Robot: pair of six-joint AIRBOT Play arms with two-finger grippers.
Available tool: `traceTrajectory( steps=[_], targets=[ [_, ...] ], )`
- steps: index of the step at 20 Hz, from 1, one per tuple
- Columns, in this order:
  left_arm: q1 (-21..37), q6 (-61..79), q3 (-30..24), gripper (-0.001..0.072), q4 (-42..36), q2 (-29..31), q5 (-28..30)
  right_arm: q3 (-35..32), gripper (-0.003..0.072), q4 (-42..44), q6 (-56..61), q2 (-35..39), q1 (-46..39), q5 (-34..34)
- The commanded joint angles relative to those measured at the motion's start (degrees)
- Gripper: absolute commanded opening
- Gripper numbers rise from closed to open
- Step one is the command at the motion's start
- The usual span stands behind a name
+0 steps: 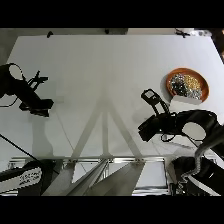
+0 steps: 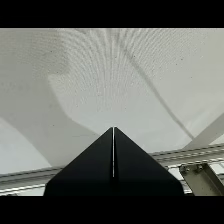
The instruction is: Fold the box and place the chain.
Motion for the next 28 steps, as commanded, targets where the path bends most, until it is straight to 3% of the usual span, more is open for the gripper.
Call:
traceTrajectory(
  steps=[1,3,5,7,8,11,13,16,22,28],
  targets=[
    [0.0,0.0,0.0,0.001,0.0,0.0,0.0,0.0,0.0253,1.0,1.3,0.0,0.0,0.0],
    [0.0,0.0,0.0,0.001,0.0,0.0,0.0,0.0,0.0217,2.8,5.3,0.0,0.0,-0.4],
    [0.0,0.0,0.0,0.001,0.0,0.0,0.0,0.5,0.0012,2.1,6.3,0.0,-0.3,1.3],
    [0.0,0.0,0.0,0.001,0.0,0.0,0.0,2.5,0.0012,-2.7,11.3,0.0,-3.7,8.5],
    [0.0,0.0,0.0,0.001,0.0,0.0,0.0,3.8,0.0032,-6.1,12.1,0.0,-6.6,13.8],
    [0.0,0.0,0.0,0.001,0.0,0.0,0.0,6.4,0.0344,-19.8,12.1,0.1,-19.5,30.5],
    [0.0,0.0,0.0,0.001,0.0,0.0,0.0,6.4,0.0563,-28.4,9.9,0.1,-28.3,36.4],
    [0.0,0.0,0.0,0.001,0.0,0.0,0.0,6.4,0.0652,-32.9,8.1,0.1,-40.7,37.4],
    [0.0,0.0,0.0,0.001,0.0,0.0,0.0,6.3,0.0654,-32.8,0.7,0.1,-61.2,29.2],
    [0.0,0.0,0.0,0.001,0.0,0.0,0.0,6.1,0.0652,-31.2,-0.3,-2.4,-64.2,24.6]
  ],
)
